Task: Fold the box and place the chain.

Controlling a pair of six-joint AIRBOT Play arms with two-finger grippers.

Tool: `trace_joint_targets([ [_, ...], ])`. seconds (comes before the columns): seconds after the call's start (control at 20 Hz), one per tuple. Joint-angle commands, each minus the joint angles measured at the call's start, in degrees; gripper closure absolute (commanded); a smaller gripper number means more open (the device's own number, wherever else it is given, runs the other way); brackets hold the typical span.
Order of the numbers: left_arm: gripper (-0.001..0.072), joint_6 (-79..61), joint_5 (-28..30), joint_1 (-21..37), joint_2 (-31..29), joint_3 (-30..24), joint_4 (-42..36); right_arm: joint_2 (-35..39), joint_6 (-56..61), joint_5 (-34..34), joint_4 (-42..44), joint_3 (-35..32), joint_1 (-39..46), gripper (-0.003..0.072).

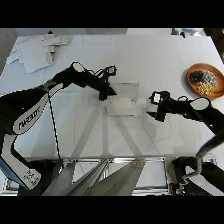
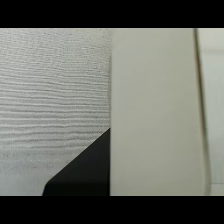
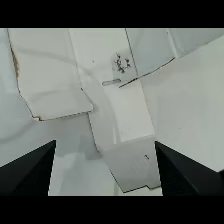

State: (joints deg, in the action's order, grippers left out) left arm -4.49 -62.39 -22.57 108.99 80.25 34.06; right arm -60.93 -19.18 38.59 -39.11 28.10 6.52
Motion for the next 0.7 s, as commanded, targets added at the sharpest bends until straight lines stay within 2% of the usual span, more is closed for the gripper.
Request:
trace_joint_targets([
  [0.0, 0.0700, 0.00, 0.00, -0.04, 0.04, -0.02, 0.00, -2.93, -4.96, -3.08, 0.74, -0.02, 0.07, -0.0006],
  [0.3, 0.0700, 0.00, 0.00, -0.04, 0.04, -0.02, 0.00, -3.28, -8.35, -1.57, 1.55, -0.02, -5.20, -0.0006],
  [0.5, 0.0700, 0.00, 0.00, -0.04, 0.04, -0.02, 0.00, -7.02, -8.28, -2.01, 1.73, -0.02, -6.51, -0.0006],
  [0.65, 0.0700, 0.00, 0.00, -0.04, 0.04, -0.02, 0.00, -8.96, -6.67, -2.01, 6.86, -0.02, -6.51, -0.0006],
])
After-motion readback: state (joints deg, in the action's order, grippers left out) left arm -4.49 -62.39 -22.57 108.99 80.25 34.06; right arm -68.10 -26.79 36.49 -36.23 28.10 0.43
